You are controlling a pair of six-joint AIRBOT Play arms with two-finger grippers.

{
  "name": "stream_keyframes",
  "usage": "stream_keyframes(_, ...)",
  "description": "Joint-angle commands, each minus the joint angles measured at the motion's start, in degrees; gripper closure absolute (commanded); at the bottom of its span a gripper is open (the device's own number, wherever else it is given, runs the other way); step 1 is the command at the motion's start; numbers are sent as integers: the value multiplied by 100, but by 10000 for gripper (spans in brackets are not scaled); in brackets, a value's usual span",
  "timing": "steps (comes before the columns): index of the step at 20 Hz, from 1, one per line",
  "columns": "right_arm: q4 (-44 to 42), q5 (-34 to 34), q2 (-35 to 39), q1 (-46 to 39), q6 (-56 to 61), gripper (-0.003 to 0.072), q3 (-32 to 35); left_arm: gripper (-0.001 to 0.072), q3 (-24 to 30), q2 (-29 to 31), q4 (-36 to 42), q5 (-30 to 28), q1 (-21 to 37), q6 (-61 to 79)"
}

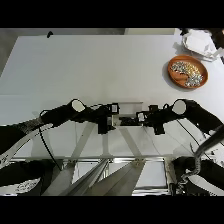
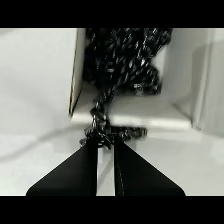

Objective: Fold the box and place the chain.

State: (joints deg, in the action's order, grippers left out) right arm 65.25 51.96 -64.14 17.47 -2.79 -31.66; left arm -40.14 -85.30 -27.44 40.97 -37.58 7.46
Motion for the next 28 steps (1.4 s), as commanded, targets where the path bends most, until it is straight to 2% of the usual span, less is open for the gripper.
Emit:
stream_keyframes(1, 201, 127, 479, 2, 260, 676, -9, 364, 2, 4, -4, 0, -2, 4)
stream_keyframes(9, -44, 435, 2076, 2, 588, 678, -9, 364, 2, 4, -4, 0, -2, 4)
stream_keyframes(15, -1718, 452, 2796, 2, 575, 677, -11, 364, 2, 4, -4, -2, -2, 4)
stream_keyframes(22, -3668, 190, 3165, 2, 522, 676, -15, 364, 2, 4, -4, -2, -2, 4)
stream_keyframes(26, -4253, 146, 3163, 2, 208, 677, -15, 364, 2, 4, -4, -2, -2, 4)
stream_keyframes(28, -4203, 129, 3163, 2, 214, 677, -15, 364, 2, 4, -4, 0, -2, 4)
